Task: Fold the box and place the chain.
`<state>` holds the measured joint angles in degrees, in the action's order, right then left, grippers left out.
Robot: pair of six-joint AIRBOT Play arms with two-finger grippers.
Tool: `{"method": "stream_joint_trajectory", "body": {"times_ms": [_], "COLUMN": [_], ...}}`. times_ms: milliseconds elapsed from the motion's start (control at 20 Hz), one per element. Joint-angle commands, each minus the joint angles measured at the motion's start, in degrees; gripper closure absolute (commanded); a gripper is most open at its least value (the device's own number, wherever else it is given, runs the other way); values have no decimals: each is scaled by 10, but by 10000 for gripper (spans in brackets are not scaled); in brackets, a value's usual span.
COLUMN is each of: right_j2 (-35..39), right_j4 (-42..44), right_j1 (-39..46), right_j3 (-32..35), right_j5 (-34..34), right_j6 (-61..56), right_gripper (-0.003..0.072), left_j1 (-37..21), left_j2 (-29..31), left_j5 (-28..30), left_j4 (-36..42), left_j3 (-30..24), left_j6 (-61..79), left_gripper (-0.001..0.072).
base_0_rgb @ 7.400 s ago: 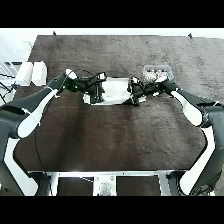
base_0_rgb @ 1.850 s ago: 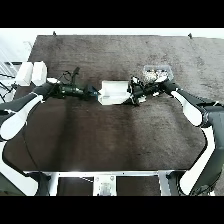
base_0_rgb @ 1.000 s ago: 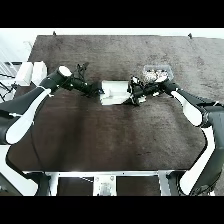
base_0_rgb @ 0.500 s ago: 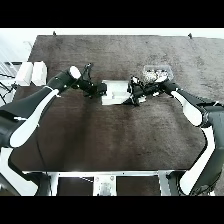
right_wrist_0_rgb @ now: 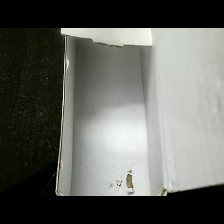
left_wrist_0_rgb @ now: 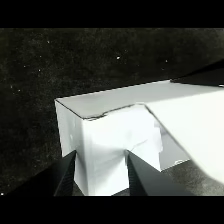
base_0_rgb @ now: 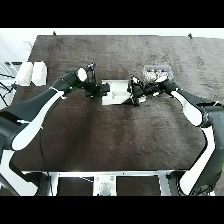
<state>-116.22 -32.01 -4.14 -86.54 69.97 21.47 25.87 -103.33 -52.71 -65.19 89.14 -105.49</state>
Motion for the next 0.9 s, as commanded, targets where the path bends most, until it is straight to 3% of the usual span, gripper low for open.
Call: {"method": "stream_joint_trajectory", "body": {"times_ms": [0, 350, 650, 850], "right_j2": [0, 0, 0, 0], "right_j4": [0, 0, 0, 0], "right_j1": [-1, -1, -1, -1], "right_j3": [0, 0, 0, 0], "right_j5": [0, 0, 0, 0], "right_j6": [0, 0, 0, 0], "right_gripper": [268, 268, 268, 268], "left_j1": [10, 30, 45, 47], "left_j2": [-4, -35, -44, -80], "left_j5": [-29, -98, -107, -169], "left_j4": [-67, -122, -135, -140], "left_j3": [23, 90, 110, 160], "left_j6": [-54, -90, -113, -129], "left_gripper": [331, 331, 331, 331]}}
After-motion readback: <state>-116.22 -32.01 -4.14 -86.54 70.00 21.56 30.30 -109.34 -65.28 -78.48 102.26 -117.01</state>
